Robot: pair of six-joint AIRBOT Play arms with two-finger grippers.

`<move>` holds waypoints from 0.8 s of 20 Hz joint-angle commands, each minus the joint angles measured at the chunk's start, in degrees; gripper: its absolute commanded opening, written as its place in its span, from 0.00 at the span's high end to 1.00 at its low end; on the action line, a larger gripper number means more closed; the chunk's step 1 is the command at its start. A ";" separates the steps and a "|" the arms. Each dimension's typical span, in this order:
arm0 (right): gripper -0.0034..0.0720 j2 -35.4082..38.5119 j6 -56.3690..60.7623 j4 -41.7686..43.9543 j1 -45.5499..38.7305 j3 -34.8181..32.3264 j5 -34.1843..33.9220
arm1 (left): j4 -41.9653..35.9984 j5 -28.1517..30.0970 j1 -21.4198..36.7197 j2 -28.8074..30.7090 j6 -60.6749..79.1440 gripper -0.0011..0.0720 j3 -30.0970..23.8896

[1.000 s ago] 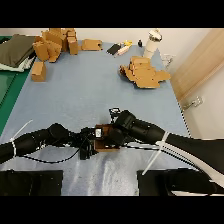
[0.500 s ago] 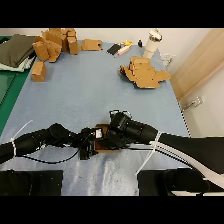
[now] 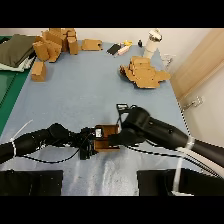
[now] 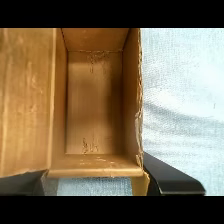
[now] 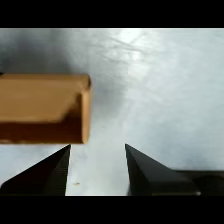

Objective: Fold the box.

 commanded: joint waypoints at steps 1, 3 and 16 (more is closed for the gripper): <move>0.54 7.80 1.07 -7.39 -3.10 -1.40 -9.09 | 0.00 -0.02 0.02 0.00 0.02 0.34 0.00; 0.86 10.43 -3.41 -10.14 -11.26 -5.33 -4.66 | 0.00 -0.02 0.02 0.00 0.02 0.34 0.00; 0.95 -24.63 -101.55 73.31 -42.14 -2.93 3.63 | 0.00 -0.09 0.02 0.00 0.02 0.34 0.02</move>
